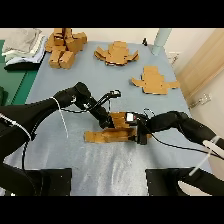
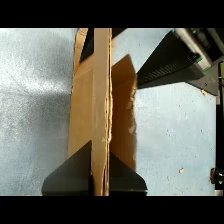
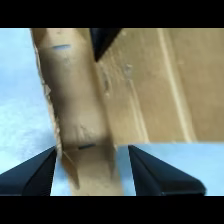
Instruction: Fold the box.
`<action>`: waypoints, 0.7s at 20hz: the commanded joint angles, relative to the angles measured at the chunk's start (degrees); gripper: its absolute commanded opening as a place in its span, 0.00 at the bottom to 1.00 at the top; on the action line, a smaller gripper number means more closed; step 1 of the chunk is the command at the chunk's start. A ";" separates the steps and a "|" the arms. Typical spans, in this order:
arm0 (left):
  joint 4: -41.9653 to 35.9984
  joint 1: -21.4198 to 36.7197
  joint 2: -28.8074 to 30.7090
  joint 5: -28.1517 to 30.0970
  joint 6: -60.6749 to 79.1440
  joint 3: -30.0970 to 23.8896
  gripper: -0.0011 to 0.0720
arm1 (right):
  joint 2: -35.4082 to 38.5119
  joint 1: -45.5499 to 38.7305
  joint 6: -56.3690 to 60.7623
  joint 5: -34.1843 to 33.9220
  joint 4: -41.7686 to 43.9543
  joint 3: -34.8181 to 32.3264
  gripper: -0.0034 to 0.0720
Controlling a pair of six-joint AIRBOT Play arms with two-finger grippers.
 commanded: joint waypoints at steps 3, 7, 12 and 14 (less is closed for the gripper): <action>0.02 0.02 -0.02 0.02 0.02 0.00 0.03 | -10.01 -2.10 -5.22 -5.51 4.55 3.96 1.00; 0.02 0.02 -0.02 0.02 0.02 0.00 0.03 | -10.78 -2.10 -5.18 -5.25 3.37 3.85 1.00; 0.02 0.02 -0.02 0.00 0.02 0.00 0.03 | -10.54 -2.10 -4.37 -5.35 1.62 3.87 0.99; 0.02 0.02 -0.04 0.02 0.02 0.00 0.03 | -10.40 -2.03 -4.37 -5.70 1.73 3.87 0.99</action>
